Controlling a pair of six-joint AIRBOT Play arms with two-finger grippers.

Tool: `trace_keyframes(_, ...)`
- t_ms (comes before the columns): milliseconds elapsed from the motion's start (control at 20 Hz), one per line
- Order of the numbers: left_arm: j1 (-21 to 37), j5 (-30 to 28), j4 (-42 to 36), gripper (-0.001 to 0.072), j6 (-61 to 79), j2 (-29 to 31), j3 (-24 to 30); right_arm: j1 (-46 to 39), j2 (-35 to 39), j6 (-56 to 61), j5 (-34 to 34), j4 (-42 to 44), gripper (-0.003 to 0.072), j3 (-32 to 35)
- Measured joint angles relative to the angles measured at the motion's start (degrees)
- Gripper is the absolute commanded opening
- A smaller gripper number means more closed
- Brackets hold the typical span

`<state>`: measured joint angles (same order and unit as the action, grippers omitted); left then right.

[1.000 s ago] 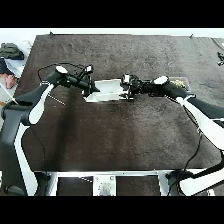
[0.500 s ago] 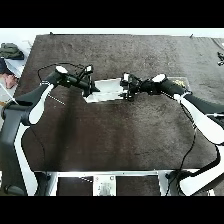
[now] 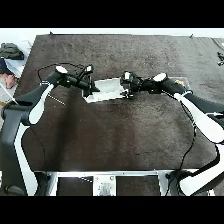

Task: Fold the box and place the chain.

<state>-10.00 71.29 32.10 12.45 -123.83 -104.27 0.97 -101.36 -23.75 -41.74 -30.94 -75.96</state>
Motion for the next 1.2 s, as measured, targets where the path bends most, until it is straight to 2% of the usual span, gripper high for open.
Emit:
trace_keyframes(950, 0.02, 0.04, 0.02, 0.0013, 0.00, 0.00, 0.00, -2.12, -14.34, 7.87, -20.44, -4.72, 0.0590, -21.09)
trace_keyframes(1200, 0.02, 0.09, 0.04, 0.0013, 0.02, 0.00, 0.00, -2.08, -16.65, 8.39, -24.39, -4.59, 0.0590, -23.89)
